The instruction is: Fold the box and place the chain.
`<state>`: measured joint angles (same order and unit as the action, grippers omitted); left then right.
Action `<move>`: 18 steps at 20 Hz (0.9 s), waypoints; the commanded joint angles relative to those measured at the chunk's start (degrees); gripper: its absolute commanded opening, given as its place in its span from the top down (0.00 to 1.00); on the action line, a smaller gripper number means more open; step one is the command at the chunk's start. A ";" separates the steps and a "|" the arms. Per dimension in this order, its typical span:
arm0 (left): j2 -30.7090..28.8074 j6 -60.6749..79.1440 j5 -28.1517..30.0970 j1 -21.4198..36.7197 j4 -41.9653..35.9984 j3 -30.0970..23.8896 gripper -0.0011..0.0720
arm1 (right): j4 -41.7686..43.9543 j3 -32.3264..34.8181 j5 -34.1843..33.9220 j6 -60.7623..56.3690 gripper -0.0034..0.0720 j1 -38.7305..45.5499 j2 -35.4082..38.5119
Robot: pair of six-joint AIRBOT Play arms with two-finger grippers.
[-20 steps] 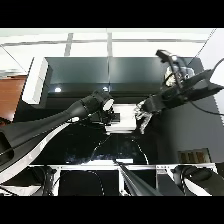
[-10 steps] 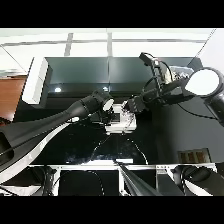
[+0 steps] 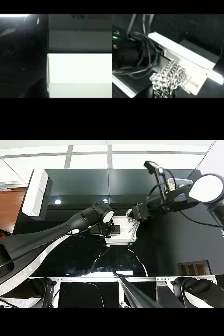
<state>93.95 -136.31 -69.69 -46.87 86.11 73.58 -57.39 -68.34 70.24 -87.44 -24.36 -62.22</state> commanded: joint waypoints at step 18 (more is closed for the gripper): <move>-0.02 0.00 0.00 0.04 0.02 0.02 0.95 | 0.42 3.91 0.02 0.66 0.93 0.61 -0.20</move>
